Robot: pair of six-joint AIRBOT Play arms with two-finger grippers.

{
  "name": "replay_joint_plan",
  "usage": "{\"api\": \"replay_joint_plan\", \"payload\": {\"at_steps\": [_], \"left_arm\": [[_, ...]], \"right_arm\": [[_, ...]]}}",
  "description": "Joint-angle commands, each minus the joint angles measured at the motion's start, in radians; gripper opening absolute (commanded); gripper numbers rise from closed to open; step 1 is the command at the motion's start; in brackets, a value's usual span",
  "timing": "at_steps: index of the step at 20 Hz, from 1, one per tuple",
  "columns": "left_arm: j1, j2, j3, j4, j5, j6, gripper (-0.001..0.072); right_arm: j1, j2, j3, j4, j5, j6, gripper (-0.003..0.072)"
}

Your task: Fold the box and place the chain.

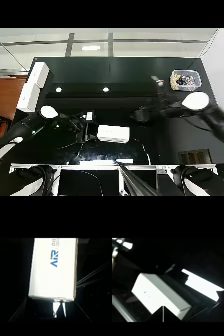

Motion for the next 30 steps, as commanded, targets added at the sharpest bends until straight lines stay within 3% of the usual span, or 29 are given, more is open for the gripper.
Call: {"api": "replay_joint_plan", "payload": {"at_steps": [1,3,5,7,9,14,18,25,30], "left_arm": [[-0.015,0.072,0.043,0.071,-0.087,-0.127,0.072],[-0.084,0.076,0.086,0.072,-0.1,-0.189,0.072],[-0.177,0.058,0.124,0.072,-0.036,-0.222,0.0717],[-0.249,0.009,0.16,0.072,0.06,-0.28,0.0717],[-0.28,-0.064,0.208,0.072,0.066,-0.296,0.0717],[-0.291,-0.177,0.267,0.073,0.051,-0.346,0.0717],[-0.291,-0.179,0.267,0.088,0.0,-0.347,0.0718],[-0.299,-0.181,0.264,0.097,0.024,-0.332,0.072],[-0.359,-0.183,0.237,0.165,0.078,-0.335,0.072]], "right_arm": [[-0.172,0.106,0.014,-0.134,0.039,0.043,0.0013],[-0.24,0.109,0.014,-0.132,0.04,0.043,0.0012],[-0.261,0.109,0.014,-0.133,0.033,0.043,0.0013],[-0.261,0.109,0.014,-0.133,0.032,0.043,0.0013],[-0.261,0.109,0.014,-0.133,0.033,0.043,0.0013],[-0.261,0.109,0.014,-0.137,0.033,0.043,0.0013],[-0.261,0.109,0.014,-0.147,0.031,0.043,0.0014],[-0.261,0.109,0.014,-0.147,0.022,0.043,0.0014],[-0.261,0.109,0.014,-0.147,0.004,0.043,0.0014]]}}
